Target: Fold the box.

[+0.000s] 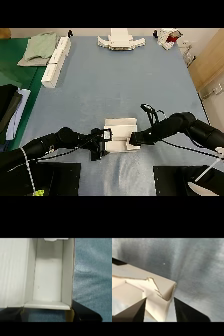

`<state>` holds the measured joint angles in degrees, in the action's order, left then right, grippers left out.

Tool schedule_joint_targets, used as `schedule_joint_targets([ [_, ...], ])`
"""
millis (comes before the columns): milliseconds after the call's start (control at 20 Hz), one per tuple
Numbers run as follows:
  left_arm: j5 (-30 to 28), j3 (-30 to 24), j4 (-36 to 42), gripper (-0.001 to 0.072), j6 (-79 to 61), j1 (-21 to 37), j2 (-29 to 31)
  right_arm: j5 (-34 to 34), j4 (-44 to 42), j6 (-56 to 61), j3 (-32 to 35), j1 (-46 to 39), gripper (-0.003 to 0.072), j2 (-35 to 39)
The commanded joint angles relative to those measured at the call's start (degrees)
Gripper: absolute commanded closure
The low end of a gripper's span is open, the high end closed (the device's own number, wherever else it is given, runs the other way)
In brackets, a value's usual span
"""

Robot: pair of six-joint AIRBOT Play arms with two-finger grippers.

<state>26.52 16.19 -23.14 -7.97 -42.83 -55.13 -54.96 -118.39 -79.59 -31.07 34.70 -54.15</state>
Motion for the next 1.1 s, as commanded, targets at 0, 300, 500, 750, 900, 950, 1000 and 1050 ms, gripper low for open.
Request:
schedule_joint_targets([
  [0, 0.0, 0.07, -0.02, 0.0181, -0.02, -0.02, 0.04, 0.9, 13.27, 15.65, -4.39, 8.35, 0.0181, -3.08],
  [300, 0.0, 0.07, -0.02, 0.0181, -0.02, 0.0, 0.04, -3.78, 25.57, 32.87, -10.93, 17.57, 0.0244, -11.26],
  [500, 0.0, 0.07, -0.02, 0.0181, -0.02, 0.0, 0.04, -5.29, 27.85, 38.45, -12.44, 19.76, 0.0245, -13.29],
  [750, 0.0, 0.07, -0.02, 0.0181, -0.02, 0.0, 0.04, -7.52, 28.63, 39.8, -12.41, 19.85, 0.0497, -13.75],
  [900, 0.0, 0.07, -0.02, 0.0181, -0.02, -0.02, 0.04, -8.55, 29.27, 39.74, -12.41, 19.85, 0.0683, -13.77],
  [950, 0.0, 0.07, -0.02, 0.0181, -0.02, 0.0, 0.04, -8.61, 29.53, 39.74, -12.41, 19.85, 0.0683, -13.75],
  [1000, 0.02, 0.07, -0.02, 0.0181, -0.02, 0.0, 0.04, -8.59, 29.51, 39.74, -12.41, 19.82, 0.0683, -13.75],
  [1050, 0.0, 0.07, -0.02, 0.0181, -0.02, 0.0, 0.04, -8.59, 29.49, 39.74, -12.44, 19.85, 0.0683, -13.75],
])
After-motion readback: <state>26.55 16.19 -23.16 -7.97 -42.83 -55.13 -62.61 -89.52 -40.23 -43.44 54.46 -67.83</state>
